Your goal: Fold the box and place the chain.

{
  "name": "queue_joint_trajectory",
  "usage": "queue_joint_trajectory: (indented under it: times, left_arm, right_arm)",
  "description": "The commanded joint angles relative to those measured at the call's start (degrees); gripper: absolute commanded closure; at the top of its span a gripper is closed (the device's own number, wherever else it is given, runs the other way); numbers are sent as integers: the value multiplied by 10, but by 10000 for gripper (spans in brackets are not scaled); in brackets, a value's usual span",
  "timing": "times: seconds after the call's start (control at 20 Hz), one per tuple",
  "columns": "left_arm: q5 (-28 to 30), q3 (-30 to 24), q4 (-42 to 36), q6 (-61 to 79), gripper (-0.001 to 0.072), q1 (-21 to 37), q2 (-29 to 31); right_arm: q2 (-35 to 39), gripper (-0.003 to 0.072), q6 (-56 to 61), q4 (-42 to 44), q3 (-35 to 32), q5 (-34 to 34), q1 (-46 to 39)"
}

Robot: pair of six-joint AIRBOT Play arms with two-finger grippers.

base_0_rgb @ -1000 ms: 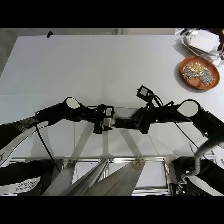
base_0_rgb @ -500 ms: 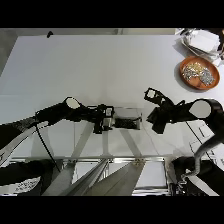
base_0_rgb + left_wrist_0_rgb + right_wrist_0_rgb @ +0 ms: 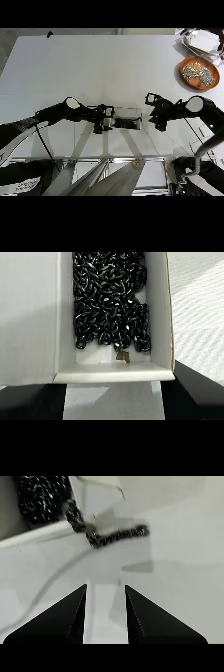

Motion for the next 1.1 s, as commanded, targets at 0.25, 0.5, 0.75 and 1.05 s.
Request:
queue_joint_trajectory:
  times: [0.25,0.5,0.75,1.05]
  left_arm:
    - [0,1,0,0,397,0,0]
    - [0,1,0,0,397,0,0]
    - [0,1,0,0,397,0,0]
    - [0,1,0,0,397,0,0]
  right_arm:
    - [-70,465,-141,77,-1,-42,2]
    - [-103,465,-122,64,-1,-79,63]
    - [-103,466,-49,3,-1,-99,68]
    - [-103,469,-31,0,-1,-112,68]
